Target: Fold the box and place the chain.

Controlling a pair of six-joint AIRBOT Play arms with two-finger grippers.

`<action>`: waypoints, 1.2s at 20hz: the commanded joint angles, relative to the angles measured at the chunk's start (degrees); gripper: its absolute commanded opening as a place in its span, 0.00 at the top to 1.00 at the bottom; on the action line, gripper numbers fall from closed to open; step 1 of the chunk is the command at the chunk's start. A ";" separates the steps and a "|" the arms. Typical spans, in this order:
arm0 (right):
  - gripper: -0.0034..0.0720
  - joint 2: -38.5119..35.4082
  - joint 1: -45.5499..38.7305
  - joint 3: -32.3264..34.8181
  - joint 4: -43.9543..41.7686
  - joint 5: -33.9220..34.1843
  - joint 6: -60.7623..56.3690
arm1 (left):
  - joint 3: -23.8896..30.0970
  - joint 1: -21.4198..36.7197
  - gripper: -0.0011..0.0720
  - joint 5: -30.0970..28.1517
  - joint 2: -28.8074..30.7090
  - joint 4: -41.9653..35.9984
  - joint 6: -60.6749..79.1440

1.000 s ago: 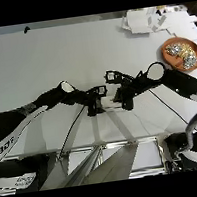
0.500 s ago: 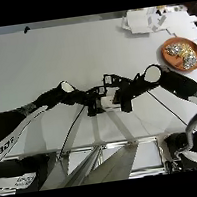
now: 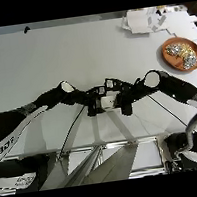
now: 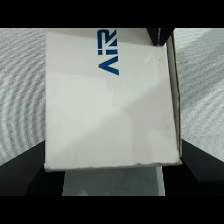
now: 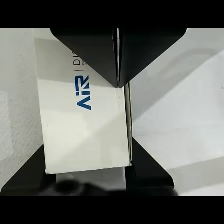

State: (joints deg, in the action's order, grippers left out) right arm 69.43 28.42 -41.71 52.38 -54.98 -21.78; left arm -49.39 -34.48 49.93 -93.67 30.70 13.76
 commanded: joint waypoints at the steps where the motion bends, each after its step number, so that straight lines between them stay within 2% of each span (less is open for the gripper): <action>1: 0.93 0.04 0.07 0.68 0.61 0.87 -0.22 | -0.04 -0.02 0.70 0.02 0.00 -0.04 -0.07; 7: 0.93 -1.31 0.07 0.63 0.70 1.01 -0.92 | -0.04 -0.02 0.70 0.02 0.00 -0.04 -0.07; 11: 0.93 -7.69 0.00 0.09 0.98 1.29 -5.99 | -0.04 -0.02 0.70 0.04 0.00 -0.04 -0.07; 13: 0.93 -11.74 0.00 -0.17 4.39 -0.31 -11.23 | -0.04 -0.02 0.70 0.04 0.00 -0.04 -0.07; 15: 0.93 -15.82 0.00 -0.17 11.43 -4.37 -18.08 | -0.04 -0.02 0.70 0.02 0.00 -0.04 -0.07; 19: 0.93 -21.42 -0.42 -0.17 27.87 -20.52 -31.76 | -0.04 -0.02 0.70 0.02 0.00 -0.04 -0.07; 22: 0.93 -23.17 -8.48 -0.07 30.56 -31.15 -42.10 | -0.04 -0.02 0.70 0.02 0.00 -0.04 -0.07; 24: 0.93 -25.00 -16.59 0.66 30.99 -33.86 -46.71 | -0.04 -0.02 0.70 0.02 0.00 -0.04 -0.07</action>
